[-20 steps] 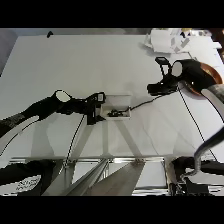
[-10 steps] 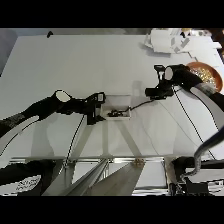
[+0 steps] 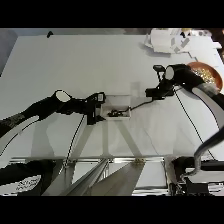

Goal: Fold the box and place the chain.

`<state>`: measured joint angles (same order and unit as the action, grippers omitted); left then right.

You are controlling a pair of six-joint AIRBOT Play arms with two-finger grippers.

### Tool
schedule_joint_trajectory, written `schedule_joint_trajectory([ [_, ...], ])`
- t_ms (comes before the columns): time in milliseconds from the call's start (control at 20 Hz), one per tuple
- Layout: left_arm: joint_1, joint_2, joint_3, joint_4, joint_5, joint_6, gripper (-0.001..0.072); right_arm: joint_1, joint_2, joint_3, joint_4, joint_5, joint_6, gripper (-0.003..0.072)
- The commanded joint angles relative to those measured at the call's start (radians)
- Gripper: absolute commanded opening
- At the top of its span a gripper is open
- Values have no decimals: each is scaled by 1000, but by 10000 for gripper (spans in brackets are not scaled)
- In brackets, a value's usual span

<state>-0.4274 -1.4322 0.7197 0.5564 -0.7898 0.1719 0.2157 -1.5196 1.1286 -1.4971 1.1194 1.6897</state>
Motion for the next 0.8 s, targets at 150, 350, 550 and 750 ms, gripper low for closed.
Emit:
schedule_joint_trajectory([
  [150,0,0,0,0,1,0,451,17,274,1,60,170,-125,15],
  [350,0,0,0,-1,0,0,451,93,454,1,232,212,-173,16],
  [550,0,0,0,0,0,0,451,240,554,1,312,113,-173,16],
  [750,0,0,0,-1,0,0,451,409,558,1,326,-82,-173,16],
])
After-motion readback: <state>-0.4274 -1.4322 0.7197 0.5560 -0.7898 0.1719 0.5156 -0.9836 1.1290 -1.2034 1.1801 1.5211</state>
